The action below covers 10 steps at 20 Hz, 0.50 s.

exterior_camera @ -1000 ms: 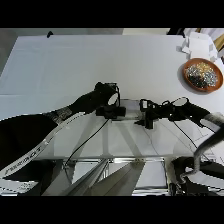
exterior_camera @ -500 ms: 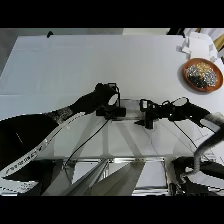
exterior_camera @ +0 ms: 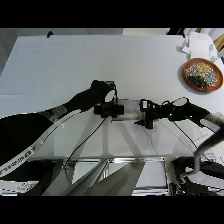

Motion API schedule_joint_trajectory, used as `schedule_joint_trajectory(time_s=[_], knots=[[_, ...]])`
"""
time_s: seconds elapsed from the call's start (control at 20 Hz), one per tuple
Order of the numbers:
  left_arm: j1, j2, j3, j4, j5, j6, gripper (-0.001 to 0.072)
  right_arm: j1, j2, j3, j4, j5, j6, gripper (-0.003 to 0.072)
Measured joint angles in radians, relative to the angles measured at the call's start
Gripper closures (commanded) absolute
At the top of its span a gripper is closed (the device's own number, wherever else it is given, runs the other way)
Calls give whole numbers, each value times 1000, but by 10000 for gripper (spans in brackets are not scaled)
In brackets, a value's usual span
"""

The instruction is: Fold the box and place the chain.

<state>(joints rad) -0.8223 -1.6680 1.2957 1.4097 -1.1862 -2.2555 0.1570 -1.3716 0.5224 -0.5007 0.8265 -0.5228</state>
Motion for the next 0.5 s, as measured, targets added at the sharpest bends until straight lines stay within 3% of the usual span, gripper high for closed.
schedule_joint_trajectory(time_s=[0.1, 0.15, 0.2, 0.25, 0.5], knots=[[23, 31, 0, -12, -5, 80, 415, 0, 0, 0, 0, 0, 0, 346], [36, 48, 0, -18, -13, 133, 341, 0, 0, 0, 0, 0, 0, 346], [50, 69, 1, -15, -17, 206, 144, 0, 0, 0, 0, 0, 0, 346], [64, 90, 0, -6, -29, 285, 8, 0, 0, 0, 0, 0, 0, 346], [106, 174, -6, 11, -44, 785, 20, 0, 0, 0, 0, 0, 1, 346]])
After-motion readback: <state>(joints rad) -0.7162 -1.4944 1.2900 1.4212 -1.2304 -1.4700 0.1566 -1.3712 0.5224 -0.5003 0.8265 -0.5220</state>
